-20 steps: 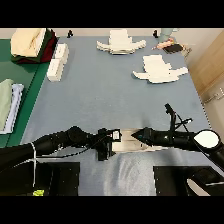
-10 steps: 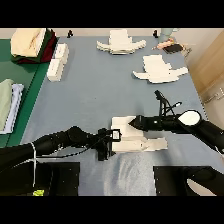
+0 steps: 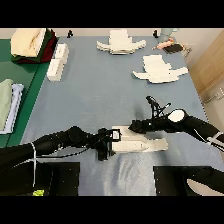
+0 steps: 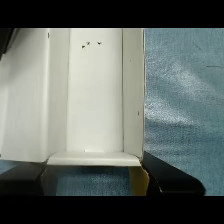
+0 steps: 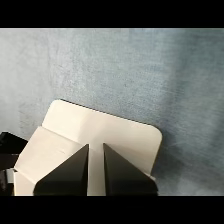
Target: Fold the box.
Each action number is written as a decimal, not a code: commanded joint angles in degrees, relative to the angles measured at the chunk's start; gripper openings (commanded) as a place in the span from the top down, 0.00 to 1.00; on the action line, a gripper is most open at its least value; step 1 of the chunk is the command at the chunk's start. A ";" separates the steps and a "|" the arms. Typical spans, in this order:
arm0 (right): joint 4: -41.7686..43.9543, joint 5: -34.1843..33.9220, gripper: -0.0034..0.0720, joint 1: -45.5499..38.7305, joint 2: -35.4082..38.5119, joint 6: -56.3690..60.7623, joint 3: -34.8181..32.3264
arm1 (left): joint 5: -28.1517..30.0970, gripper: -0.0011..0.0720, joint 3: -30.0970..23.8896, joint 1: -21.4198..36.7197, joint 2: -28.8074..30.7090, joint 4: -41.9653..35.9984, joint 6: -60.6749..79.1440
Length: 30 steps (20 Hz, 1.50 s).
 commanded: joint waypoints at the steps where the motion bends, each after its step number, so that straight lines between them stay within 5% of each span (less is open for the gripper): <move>1: -0.07 0.24 0.77 0.00 -0.44 -1.03 0.04 | -0.04 0.18 0.04 0.00 -0.02 0.02 0.04; 6: -0.09 1.11 0.77 -0.02 2.25 -2.12 1.07 | -0.04 0.18 0.04 0.00 -0.02 0.02 0.04; 12: -8.00 9.09 0.77 -0.04 16.74 -3.32 4.61 | -0.04 0.18 0.04 0.00 -0.02 0.02 0.04; 18: -22.14 32.46 0.50 -0.02 30.21 -8.94 4.35 | -0.04 0.18 0.04 0.00 -0.02 0.02 0.04; 19: -23.30 34.58 0.32 -0.02 31.78 -8.94 4.07 | -0.04 0.18 0.04 0.00 -0.02 0.00 0.04; 20: -26.03 36.17 0.31 0.00 33.31 -8.94 3.50 | -0.04 0.18 0.04 0.00 -0.02 0.02 0.04; 21: -28.87 36.52 0.30 -0.02 34.34 -8.96 2.51 | -0.04 0.18 0.04 0.00 -0.02 0.02 0.04; 22: -31.39 36.28 0.17 -0.02 34.93 -10.51 1.18 | -0.04 0.18 0.04 0.00 -0.02 0.02 0.04; 25: -35.12 34.62 0.16 0.00 34.77 -23.41 -2.82 | -0.04 0.18 0.04 0.00 -0.02 0.02 0.04; 30: -34.45 19.56 0.16 0.00 34.75 -44.11 -9.57 | -0.04 0.18 0.04 0.00 -0.02 0.02 0.04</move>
